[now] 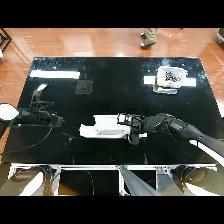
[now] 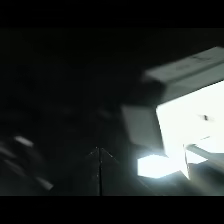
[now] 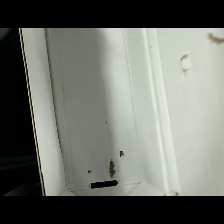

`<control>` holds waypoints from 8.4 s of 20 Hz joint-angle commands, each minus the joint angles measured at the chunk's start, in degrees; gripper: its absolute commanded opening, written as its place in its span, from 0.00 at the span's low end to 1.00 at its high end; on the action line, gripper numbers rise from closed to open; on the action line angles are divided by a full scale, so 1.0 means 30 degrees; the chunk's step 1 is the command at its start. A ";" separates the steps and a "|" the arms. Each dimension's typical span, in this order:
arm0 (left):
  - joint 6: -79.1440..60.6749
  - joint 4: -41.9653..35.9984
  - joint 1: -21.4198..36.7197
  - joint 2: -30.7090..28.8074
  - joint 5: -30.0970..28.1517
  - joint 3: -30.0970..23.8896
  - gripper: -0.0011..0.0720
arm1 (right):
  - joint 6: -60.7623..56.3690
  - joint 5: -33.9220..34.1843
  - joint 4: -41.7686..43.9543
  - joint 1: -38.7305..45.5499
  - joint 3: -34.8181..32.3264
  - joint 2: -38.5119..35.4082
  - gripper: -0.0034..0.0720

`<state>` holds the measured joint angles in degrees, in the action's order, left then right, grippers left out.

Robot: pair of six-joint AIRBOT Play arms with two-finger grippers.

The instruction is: Fold the box and place the chain.

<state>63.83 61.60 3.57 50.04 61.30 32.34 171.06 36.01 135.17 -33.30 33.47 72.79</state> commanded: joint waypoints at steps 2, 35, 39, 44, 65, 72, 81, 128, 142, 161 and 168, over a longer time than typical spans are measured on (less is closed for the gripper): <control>0.2754 -0.4554 0.2929 0.1545 0.1479 -0.2637 0.04 | 0.0000 0.0080 0.0000 -0.0007 -0.0007 0.0007 0.36; -0.0146 -1.0564 -0.4371 0.6666 0.1370 -0.0554 0.80 | 0.0000 0.0073 0.0000 -0.0007 -0.0007 0.0007 0.36; 0.0554 -1.0535 -0.4947 0.5887 0.0940 -0.0554 0.80 | -0.0007 0.0073 0.0000 -0.0007 -0.0007 0.0007 0.36; 0.4401 -0.8612 -0.6681 0.3810 -0.1472 -0.0554 0.80 | -0.0007 0.0073 0.0000 -0.0007 -0.0007 0.0007 0.36; 1.3675 -0.3191 -1.1927 0.3118 -0.6980 -0.0299 0.79 | -0.0007 0.0080 0.0000 -0.0007 -0.0007 0.0007 0.36; 1.4389 -0.3169 -1.3121 0.3650 -0.7745 -0.0255 0.79 | -0.0007 0.0080 0.0000 -0.0007 -0.0007 0.0007 0.36; 1.8272 0.0627 -1.3646 0.3796 -0.7701 0.0015 0.79 | -0.0007 0.0073 0.0000 -0.0007 -0.0007 0.0007 0.36; 2.3868 0.8808 -1.7143 1.0353 0.0189 0.7300 0.55 | -0.0219 0.0444 -0.0015 -0.0007 -0.0015 0.0015 0.36; 2.3846 0.8138 -1.7143 1.0477 -0.0466 0.7308 0.04 | -0.0219 0.0474 -0.0015 -0.0007 -0.0015 0.0015 0.36; 2.3751 0.8750 -1.6976 1.0448 0.0313 0.7970 0.04 | -0.0474 0.0605 -0.0015 -0.0007 -0.0015 -0.0029 0.82; 2.3715 0.9777 -1.6509 0.9602 0.1217 0.7941 0.04 | -0.1005 0.1392 -0.2528 0.0007 0.0015 -0.2936 0.97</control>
<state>135.37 89.43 -46.41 79.85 63.66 56.18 169.07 39.70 131.52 -33.30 33.41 67.44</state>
